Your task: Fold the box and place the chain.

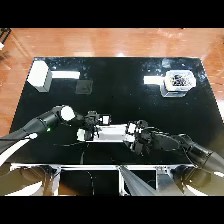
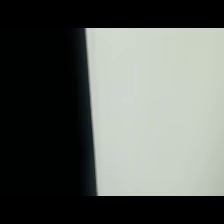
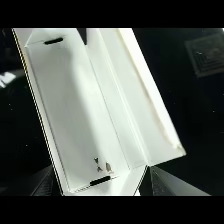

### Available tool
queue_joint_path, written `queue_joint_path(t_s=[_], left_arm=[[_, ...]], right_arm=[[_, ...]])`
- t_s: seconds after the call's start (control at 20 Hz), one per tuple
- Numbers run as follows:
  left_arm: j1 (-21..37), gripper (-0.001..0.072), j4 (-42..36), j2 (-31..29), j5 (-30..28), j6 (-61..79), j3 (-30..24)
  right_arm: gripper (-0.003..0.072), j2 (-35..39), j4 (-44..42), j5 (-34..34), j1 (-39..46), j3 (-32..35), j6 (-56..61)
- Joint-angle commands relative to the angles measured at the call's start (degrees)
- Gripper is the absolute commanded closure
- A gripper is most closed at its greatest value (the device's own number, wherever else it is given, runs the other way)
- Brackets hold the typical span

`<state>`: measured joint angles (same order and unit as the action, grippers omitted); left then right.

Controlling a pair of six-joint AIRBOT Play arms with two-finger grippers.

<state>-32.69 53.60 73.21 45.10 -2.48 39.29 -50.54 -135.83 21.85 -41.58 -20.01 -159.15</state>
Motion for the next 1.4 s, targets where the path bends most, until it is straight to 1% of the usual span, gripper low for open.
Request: queue_joint_path(t_s=[0.0,0.15,0.3,0.4,0.5,0.65,0.75,1.35], left_arm=[[-0.94,0.0691,-0.07,0.0,-0.07,1.03,-0.02],[-1.03,0.0691,-0.09,0.0,-0.11,1.03,-0.02],[-1.03,0.0691,-0.09,0.0,-0.11,0.98,-0.02],[-1.03,0.0691,-0.11,0.0,0.02,0.57,-0.02],[-1.03,0.0691,-0.24,-0.02,0.59,0.31,-0.02],[-1.03,0.0691,-0.28,-0.55,3.21,-6.91,-0.02],[-1.22,0.0692,-0.24,-0.68,4.02,-6.91,-0.02],[-1.25,0.0691,-0.09,-0.66,1.2,-6.75,-0.02]], right_arm=[[-0.0004,-0.04,-0.44,0.92,0.04,-0.09,-0.11],[-0.0004,-1.2,-0.44,3.98,0.11,-1.9,-0.66],[-0.0004,-3.93,-0.42,8.0,0.48,-3.82,-3.76],[-0.0004,-6.43,-0.22,11.72,1.77,-4.7,-7.39],[-0.0004,-8.39,-0.24,13.77,4.04,-6.25,-9.07],[-0.0004,-9.99,-0.55,16.74,6.78,-8.07,-11.52],[-0.0004,-10.47,-1.22,16.87,6.6,-8.07,-11.96],[-0.0004,-12.61,-2.32,15.02,6.45,-8.07,-11.96]])
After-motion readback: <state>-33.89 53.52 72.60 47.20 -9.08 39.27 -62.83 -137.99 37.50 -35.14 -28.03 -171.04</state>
